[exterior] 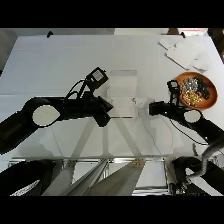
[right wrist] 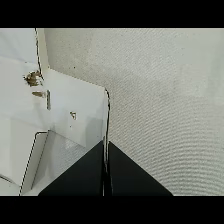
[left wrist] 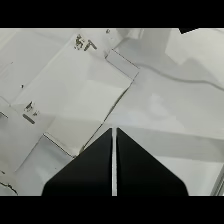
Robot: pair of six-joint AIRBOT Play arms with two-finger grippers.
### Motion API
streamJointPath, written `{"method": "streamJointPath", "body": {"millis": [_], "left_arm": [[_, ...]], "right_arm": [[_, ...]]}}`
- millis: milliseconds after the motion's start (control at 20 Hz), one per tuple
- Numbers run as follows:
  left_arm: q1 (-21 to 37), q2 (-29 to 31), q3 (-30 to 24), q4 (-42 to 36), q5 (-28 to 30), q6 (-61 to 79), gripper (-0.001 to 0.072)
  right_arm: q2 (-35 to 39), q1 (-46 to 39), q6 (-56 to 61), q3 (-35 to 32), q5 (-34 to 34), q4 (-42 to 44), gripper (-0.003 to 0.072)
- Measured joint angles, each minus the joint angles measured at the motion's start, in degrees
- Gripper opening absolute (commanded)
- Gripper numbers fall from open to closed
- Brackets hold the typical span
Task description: Fold the box and place the chain.
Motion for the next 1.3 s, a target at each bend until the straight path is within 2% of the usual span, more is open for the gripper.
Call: {"method": "streamJointPath", "body": {"millis": [350,550,600,650,700,750,950,1050,1300], "left_arm": [[0.00,0.00,0.00,-0.48,-0.42,-0.20,0.0032],[0.90,-0.31,0.00,4.44,0.98,-0.09,0.0039],[1.86,-0.42,0.00,6.14,1.09,-0.07,0.0119],[3.37,-0.63,0.00,7.78,1.31,-0.02,0.0268],[5.22,-0.98,0.13,8.92,1.11,-0.09,0.0380],[7.65,-1.62,0.55,9.94,0.57,-0.11,0.0438],[17.51,-7.50,6.27,11.65,-5.31,-0.35,0.0465],[21.00,-12.83,11.58,11.21,-9.38,-0.28,0.0542],[23.87,-29.38,25.22,2.62,-21.03,9.88,0.0541]], "right_arm": [[0.00,0.00,0.00,0.00,-0.02,-0.02,0.0008],[0.00,0.00,0.00,0.00,-0.02,-0.02,0.0008],[0.00,0.00,0.00,0.00,-0.02,0.00,0.0008],[0.00,0.00,0.00,0.00,-0.02,0.00,0.0008],[0.00,0.00,0.00,0.00,-0.02,-0.02,0.0008],[0.00,0.00,0.00,0.00,-0.02,-0.02,0.0008],[0.00,0.00,0.00,0.00,-0.02,0.00,0.0008],[0.00,0.00,0.00,0.00,-0.02,-0.02,0.0008],[0.00,0.00,0.00,0.00,-0.02,0.00,0.0008]]}}
